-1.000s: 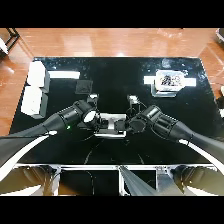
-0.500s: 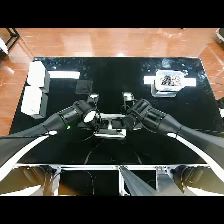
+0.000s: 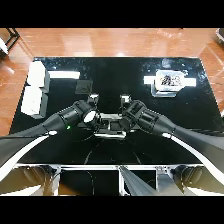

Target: Fold the box and place the chain.

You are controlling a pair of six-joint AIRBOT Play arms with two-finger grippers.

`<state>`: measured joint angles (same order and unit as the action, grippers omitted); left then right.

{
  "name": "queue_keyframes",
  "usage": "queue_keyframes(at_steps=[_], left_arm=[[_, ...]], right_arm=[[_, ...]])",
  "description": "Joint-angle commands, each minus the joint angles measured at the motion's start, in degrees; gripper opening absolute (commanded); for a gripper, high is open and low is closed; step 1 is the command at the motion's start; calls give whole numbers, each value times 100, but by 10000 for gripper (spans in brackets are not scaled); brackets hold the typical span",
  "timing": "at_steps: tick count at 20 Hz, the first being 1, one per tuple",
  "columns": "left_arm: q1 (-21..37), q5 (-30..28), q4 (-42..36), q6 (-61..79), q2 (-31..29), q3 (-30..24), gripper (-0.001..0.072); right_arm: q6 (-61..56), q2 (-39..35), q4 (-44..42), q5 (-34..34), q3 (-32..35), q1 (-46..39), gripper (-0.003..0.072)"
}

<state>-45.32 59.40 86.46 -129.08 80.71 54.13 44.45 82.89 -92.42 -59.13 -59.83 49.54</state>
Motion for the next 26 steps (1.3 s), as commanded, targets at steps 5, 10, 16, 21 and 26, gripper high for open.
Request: queue_keyframes(at_steps=[5,10,16,21,26], left_arm=[[-4,-37,0,11,0,4,26],[-4,-35,0,11,0,4,26],[-4,-33,0,11,0,4,26],[-4,-26,0,11,0,4,26],[-4,-31,0,9,0,4,26]], right_arm=[[-122,199,96,66,-4,-2,265],[-125,240,98,146,-4,-48,259],[-120,243,52,144,-4,-55,131],[-94,238,44,138,-4,-50,36],[-63,160,33,57,-7,-50,47]])
